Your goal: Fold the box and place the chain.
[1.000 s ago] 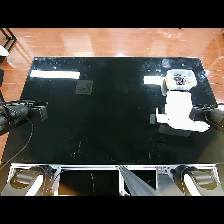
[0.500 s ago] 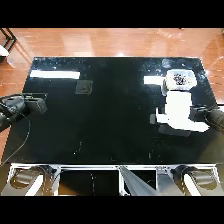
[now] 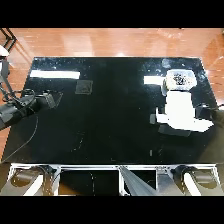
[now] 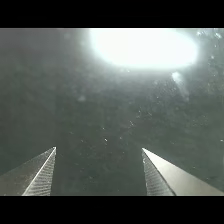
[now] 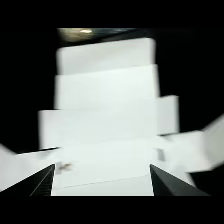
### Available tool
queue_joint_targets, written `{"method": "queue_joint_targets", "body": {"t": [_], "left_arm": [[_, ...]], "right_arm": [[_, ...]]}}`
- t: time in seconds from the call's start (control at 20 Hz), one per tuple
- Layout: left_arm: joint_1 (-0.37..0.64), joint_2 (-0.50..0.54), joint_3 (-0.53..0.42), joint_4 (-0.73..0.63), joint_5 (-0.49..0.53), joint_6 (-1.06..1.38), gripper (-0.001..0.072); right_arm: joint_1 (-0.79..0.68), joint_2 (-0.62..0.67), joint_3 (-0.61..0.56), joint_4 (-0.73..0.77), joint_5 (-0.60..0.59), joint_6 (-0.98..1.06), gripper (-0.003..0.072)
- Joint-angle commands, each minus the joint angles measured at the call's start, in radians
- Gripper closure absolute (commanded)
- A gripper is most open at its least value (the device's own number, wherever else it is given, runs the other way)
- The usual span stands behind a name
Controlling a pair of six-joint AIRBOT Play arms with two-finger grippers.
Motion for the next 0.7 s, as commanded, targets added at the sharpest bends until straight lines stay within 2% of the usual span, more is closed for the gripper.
{"method": "queue_joint_targets", "body": {"t": [0.0,0.25,0.35,0.45,0.55,0.65], "left_arm": [[-0.001,-0.022,0.000,-0.046,-0.007,0.000,0.0077],[-0.001,-0.023,0.000,-0.043,-0.007,0.000,0.0077],[-0.001,-0.025,0.000,-0.043,-0.009,0.000,0.0077],[-0.001,-0.027,0.000,-0.044,-0.015,0.001,0.0077],[-0.001,-0.027,0.000,-0.044,-0.022,0.006,0.0077],[-0.001,-0.027,0.000,-0.045,-0.022,0.006,0.0077]], "right_arm": [[-0.215,-0.147,0.051,-0.063,-0.002,0.026,-0.0023],[-0.557,-0.396,0.197,0.121,-0.067,-0.084,-0.0022],[-0.635,-0.518,0.327,0.214,-0.008,-0.096,-0.0022],[-0.691,-0.658,0.446,0.229,0.125,-0.158,-0.0023],[-0.742,-0.772,0.496,0.231,0.229,-0.229,-0.0022],[-0.784,-0.855,0.499,0.264,0.257,-0.299,-0.0022]]}}
